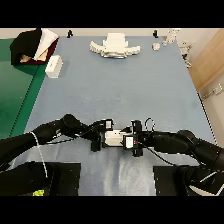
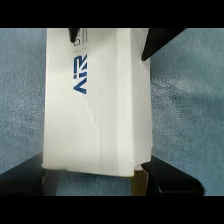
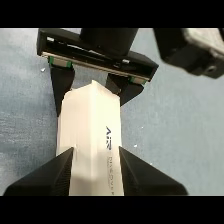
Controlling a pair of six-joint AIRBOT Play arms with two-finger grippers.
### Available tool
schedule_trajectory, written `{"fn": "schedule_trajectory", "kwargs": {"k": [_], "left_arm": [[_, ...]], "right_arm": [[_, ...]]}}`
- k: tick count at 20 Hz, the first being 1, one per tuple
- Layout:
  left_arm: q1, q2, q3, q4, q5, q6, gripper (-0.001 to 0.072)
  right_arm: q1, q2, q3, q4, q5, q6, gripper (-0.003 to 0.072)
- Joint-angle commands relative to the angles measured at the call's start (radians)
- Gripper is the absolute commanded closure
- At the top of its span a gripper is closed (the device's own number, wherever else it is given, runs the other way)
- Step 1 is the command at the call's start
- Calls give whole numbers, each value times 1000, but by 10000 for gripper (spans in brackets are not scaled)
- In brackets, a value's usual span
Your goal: Fold the box.
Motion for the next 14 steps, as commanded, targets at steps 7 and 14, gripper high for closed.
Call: {"fn": "schedule_trajectory", "kwargs": {"k": [7, 14], "left_arm": [[0, 0, 1, 1, 0, -1, 246], [0, 0, 1, 1, 0, 0, 246]], "right_arm": [[-1, 27, 1, -14, 63, 0, 278], [-1, -18, 1, -24, 68, 0, 280]]}}
